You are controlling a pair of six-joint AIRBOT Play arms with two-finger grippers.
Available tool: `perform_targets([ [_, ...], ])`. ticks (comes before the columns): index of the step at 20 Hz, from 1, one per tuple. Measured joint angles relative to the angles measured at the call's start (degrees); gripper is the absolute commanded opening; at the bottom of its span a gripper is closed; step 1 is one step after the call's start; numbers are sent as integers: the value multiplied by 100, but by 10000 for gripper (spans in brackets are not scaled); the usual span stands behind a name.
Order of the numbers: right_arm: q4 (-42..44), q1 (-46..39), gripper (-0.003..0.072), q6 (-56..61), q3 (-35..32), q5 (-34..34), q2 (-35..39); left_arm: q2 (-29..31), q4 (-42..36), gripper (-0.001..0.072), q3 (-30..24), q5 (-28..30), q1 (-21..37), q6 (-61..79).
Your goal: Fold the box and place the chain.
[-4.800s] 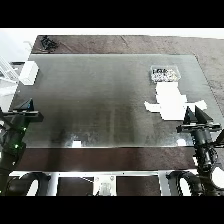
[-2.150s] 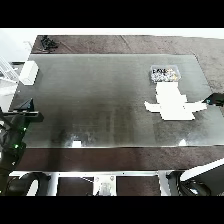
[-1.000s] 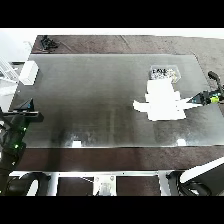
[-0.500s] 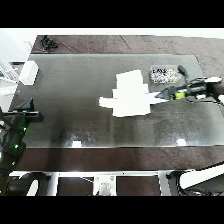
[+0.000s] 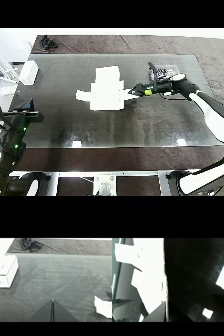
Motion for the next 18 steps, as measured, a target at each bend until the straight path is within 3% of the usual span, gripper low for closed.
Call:
perform_targets([
  [15, -428, 199, 8, 136, 299, -442, -365, 0, 2, 25, 0, -90, 0, 0],
  [16, -450, 199, 8, 138, 319, -444, -387, 0, 4, 263, 0, -120, 2, 7],
  [17, -474, 201, 8, 138, 339, -442, -398, 0, 2, 426, 0, -175, 0, 9],
  [18, -496, 201, 9, 138, 361, -442, -409, 0, -2, 414, 0, -254, 0, 9],
])
